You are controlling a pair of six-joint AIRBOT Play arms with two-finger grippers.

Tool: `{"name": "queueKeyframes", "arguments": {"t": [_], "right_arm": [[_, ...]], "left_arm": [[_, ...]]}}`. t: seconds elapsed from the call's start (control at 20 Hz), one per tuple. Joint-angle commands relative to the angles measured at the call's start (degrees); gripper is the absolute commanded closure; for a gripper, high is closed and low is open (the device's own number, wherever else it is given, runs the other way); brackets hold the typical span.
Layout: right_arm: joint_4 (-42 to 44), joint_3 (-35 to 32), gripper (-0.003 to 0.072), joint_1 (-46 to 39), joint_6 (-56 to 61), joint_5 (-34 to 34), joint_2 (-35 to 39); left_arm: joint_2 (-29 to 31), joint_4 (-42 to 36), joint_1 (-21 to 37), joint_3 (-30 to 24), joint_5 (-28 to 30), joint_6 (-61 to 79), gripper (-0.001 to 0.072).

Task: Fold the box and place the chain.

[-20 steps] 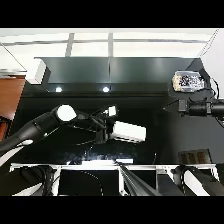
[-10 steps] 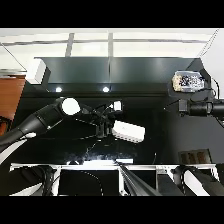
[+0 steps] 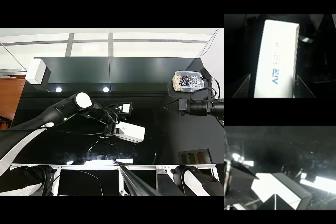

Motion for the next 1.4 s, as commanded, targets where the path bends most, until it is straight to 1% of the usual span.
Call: {"name": "queueKeyframes", "arguments": {"t": [0.0,0.15,0.55,0.65,0.85,1.15,1.35], "right_arm": [[-0.33,0.07,0.0675,-0.22,0.0,-2.27,0.04],[-0.79,0.07,0.0676,-0.72,0.0,-3.76,0.04],[-0.79,0.07,0.0675,-0.72,0.0,-3.85,0.04],[-0.76,0.07,0.0675,-0.72,0.0,-3.85,0.04],[-0.76,0.07,0.0675,-0.72,0.0,-3.85,0.04],[-0.79,0.07,0.0675,-0.72,-0.02,-3.85,0.04],[-0.79,0.07,0.0675,-0.72,-0.02,-3.87,0.04]], "left_arm": [[-2.99,-4.61,-0.11,0.81,-1.44,6.6,-0.0001],[-3.67,-4.66,-0.26,0.81,-2.12,6.58,-0.0001],[-4.13,-5.27,-0.33,0.81,-2.05,4.02,0.0],[-4.5,-5.22,-0.74,0.81,-1.64,4.04,0.0],[-4.72,-5.22,-1.44,0.81,0.96,4.02,0.0],[-5.95,-5.2,-1.73,0.81,0.79,1.36,0.0],[-5.95,-4.59,-1.73,0.81,-0.68,0.92,-0.0001]]}}
